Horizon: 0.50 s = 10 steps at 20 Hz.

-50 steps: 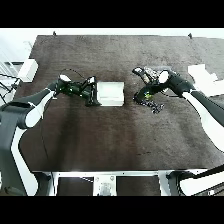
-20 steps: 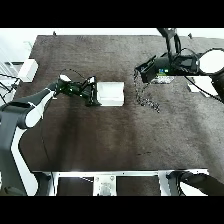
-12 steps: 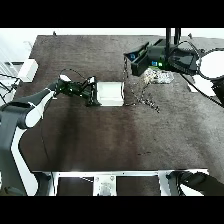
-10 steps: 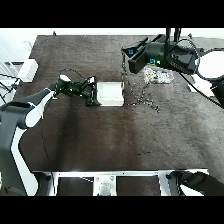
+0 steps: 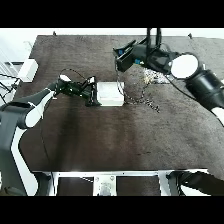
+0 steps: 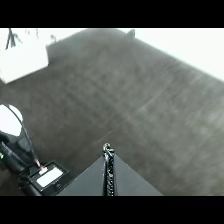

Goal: Fold the box and place the chain.

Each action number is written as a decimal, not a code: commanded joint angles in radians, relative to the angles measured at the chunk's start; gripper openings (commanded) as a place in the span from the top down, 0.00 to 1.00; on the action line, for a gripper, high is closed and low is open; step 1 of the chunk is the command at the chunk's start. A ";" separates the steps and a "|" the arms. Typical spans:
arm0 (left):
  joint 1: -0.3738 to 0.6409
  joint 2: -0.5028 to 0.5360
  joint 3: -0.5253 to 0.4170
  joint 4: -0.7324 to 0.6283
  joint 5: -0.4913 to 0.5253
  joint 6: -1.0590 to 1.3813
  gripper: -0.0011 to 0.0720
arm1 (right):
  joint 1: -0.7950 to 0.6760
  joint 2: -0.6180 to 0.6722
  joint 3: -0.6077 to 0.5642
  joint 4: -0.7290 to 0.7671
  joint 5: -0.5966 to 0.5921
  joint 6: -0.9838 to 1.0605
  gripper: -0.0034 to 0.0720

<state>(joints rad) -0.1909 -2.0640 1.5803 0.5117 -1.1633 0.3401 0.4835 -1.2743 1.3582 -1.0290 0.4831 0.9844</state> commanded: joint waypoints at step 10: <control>0.001 0.000 0.000 0.000 0.000 0.000 0.31 | 0.017 -0.327 -0.046 0.041 0.007 -0.002 0.46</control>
<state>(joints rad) -0.1909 -2.0640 1.5803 0.5121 -1.1633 0.3401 0.5270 -1.5536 1.3197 -0.9699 0.4896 0.9859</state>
